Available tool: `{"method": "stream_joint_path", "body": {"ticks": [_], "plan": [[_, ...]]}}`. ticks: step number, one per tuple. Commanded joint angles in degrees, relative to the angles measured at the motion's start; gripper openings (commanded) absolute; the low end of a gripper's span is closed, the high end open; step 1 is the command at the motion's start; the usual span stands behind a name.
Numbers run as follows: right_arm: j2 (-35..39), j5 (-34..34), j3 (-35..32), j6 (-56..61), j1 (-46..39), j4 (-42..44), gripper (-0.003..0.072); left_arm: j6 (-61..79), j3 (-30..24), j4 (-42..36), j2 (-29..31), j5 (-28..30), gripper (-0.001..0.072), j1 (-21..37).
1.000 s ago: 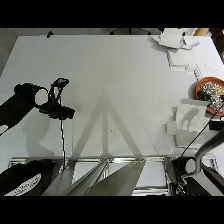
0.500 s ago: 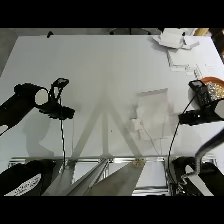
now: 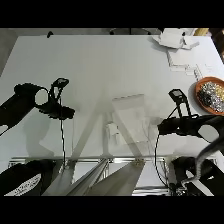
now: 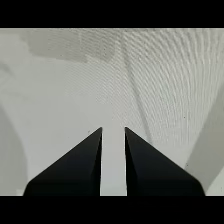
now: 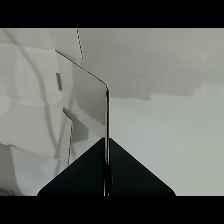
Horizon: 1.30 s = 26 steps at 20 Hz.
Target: Fold the box and place the chain.
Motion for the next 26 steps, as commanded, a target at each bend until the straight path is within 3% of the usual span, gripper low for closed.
{"method": "stream_joint_path", "body": {"ticks": [1, 8, 9, 10, 11, 14, 16, 19, 22, 26], "plan": [[0.57, -2.78, -0.83, 1.46, 3.85, 0.68, 0.0018, 0.00, -0.02, -0.96, -0.07, 4.37, 0.0150, 0.02], [0.57, -3.13, -0.83, 1.42, 3.85, 0.66, 0.0019, 1.92, -0.04, -2.60, -0.11, 5.84, 0.0159, 0.02], [0.57, -3.13, -0.83, 1.44, 3.82, 0.68, 0.0019, 5.60, -0.04, -4.04, -0.15, 6.82, 0.0233, 0.02], [0.57, -3.13, -0.83, 1.44, 3.85, 0.70, 0.0019, 10.75, -0.04, -8.02, -0.33, 9.27, 0.0388, 0.04], [0.57, -3.13, -0.83, 1.44, 3.82, 0.74, 0.0019, 17.88, -0.04, -14.91, -0.72, 12.52, 0.0438, 0.02], [0.57, -3.15, -0.83, 1.44, 3.82, 0.92, 0.0019, 51.76, 0.04, -50.49, -4.15, 19.63, 0.0438, 0.04], [0.57, -3.15, -0.83, 1.42, 3.82, 0.92, 0.0019, 68.22, 1.86, -69.02, -9.38, 15.06, 0.0438, 0.02], [0.57, -3.15, -0.83, 1.38, 3.85, 0.87, 0.0019, 70.05, 7.72, -70.18, -19.56, 3.52, 0.0585, 0.04], [0.57, -3.15, -0.83, 1.16, 3.82, 0.90, 0.0019, 73.05, 8.28, -69.79, -25.14, 0.50, 0.0584, -0.02], [0.57, -3.15, -0.83, 1.11, 3.82, 0.85, 0.0019, 76.87, 8.28, -69.33, -26.18, -0.37, 0.0579, -0.79]]}}
